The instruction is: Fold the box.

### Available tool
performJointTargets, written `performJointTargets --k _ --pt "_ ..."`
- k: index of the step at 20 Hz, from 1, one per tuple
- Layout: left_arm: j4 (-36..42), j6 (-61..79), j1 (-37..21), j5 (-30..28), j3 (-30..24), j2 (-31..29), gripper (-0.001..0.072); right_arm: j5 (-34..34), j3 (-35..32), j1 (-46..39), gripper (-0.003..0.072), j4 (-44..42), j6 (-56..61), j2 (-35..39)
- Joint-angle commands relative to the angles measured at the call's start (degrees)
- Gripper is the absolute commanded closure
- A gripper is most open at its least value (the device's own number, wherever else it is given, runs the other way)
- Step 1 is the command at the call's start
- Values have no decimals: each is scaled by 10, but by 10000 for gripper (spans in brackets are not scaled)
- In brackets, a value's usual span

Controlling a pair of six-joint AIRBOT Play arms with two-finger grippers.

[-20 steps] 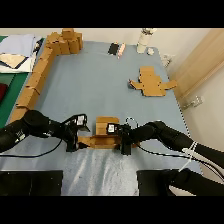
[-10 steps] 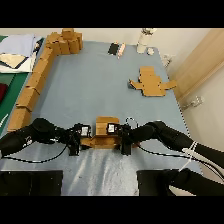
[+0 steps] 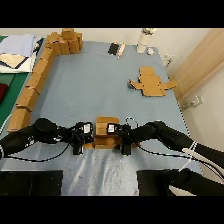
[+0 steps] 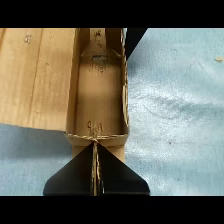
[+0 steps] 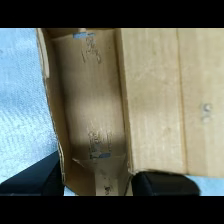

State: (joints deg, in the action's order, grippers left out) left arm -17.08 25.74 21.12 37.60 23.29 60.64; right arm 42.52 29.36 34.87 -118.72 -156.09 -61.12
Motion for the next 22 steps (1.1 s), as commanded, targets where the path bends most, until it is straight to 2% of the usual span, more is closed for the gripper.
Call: performJointTargets --k 1,5,8,9,10,11,14,16,17,18,20,22 --pt "35 8 16 -2 1 9 668 0 0 0 246 0 0 0" --pt "59 28 30 -26 1 17 666 0 0 0 246 0 0 0" --pt "60 28 30 -23 1 17 654 0 0 0 246 0 0 0" --pt "60 28 30 -17 1 17 493 0 0 0 246 0 0 0" --pt "60 28 30 -10 1 17 269 0 0 0 246 0 0 0" --pt "60 28 30 -10 1 17 241 0 0 0 246 0 0 0" --pt "56 20 30 -14 1 17 240 0 0 0 246 0 0 0" --pt "33 -47 28 -42 1 12 244 0 0 0 246 0 0 0" --pt "0 -101 26 -63 1 4 423 0 0 0 246 0 0 0" --pt "-63 -162 19 -76 1 -12 693 0 0 0 246 0 0 0" --pt "-205 -316 0 -68 1 -56 697 0 0 0 246 0 0 0" --pt "-365 -513 -26 -33 7 -118 697 0 0 0 246 0 0 0"
